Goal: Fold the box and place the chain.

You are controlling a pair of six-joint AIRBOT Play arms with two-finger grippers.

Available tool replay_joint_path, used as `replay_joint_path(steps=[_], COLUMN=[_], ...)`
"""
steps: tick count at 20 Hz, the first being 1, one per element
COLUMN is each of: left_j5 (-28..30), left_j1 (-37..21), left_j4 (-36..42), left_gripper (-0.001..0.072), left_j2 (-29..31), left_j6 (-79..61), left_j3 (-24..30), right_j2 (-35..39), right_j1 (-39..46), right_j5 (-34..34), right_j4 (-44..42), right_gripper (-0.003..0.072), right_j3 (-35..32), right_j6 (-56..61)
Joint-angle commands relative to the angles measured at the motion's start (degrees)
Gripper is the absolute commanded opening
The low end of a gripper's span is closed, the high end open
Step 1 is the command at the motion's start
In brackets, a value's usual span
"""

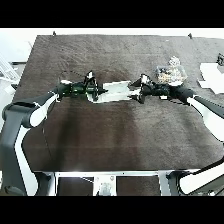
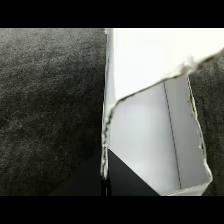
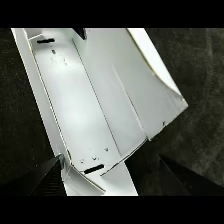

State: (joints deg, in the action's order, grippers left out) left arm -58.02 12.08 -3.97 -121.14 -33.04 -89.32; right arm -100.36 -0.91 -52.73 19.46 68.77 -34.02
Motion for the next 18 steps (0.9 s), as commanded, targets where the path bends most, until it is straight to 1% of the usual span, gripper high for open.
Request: replay_joint_path(steps=[1, 4, 7, 10, 12, 18], left_j5=[-0.1, -0.1, -0.2, -0.8, -1.0, -1.8], left_j1=[0.0, 0.0, 0.0, 0.0, 0.0, 0.0], left_j4=[0.0, 0.0, 0.0, 0.0, 0.0, -0.3], left_gripper=[0.0021, 0.0021, 0.0021, 0.0021, 0.0021, 0.0021], left_j2=[0.0, 0.0, 0.0, 0.0, 0.0, 0.0], left_j6=[0.0, 0.0, 0.0, 0.0, 0.0, 0.0], left_j3=[0.0, 0.0, 0.0, 0.0, 0.0, 0.0], right_j2=[-4.9, -8.2, -10.0, -10.8, -11.4, -11.6], right_j1=[0.7, 0.7, 0.7, 0.7, 0.7, 0.7], right_j5=[-7.4, -12.0, -15.3, -17.4, -18.8, -18.9], right_j4=[5.7, 9.4, 11.3, 14.3, 14.6, 14.1], right_gripper=[0.0686, 0.0685, 0.0685, 0.0685, 0.0685, 0.0678], right_j3=[7.0, 12.5, 15.9, 17.9, 19.0, 19.3], right_j6=[4.4, 6.7, 7.5, 7.5, 7.5, 7.5])
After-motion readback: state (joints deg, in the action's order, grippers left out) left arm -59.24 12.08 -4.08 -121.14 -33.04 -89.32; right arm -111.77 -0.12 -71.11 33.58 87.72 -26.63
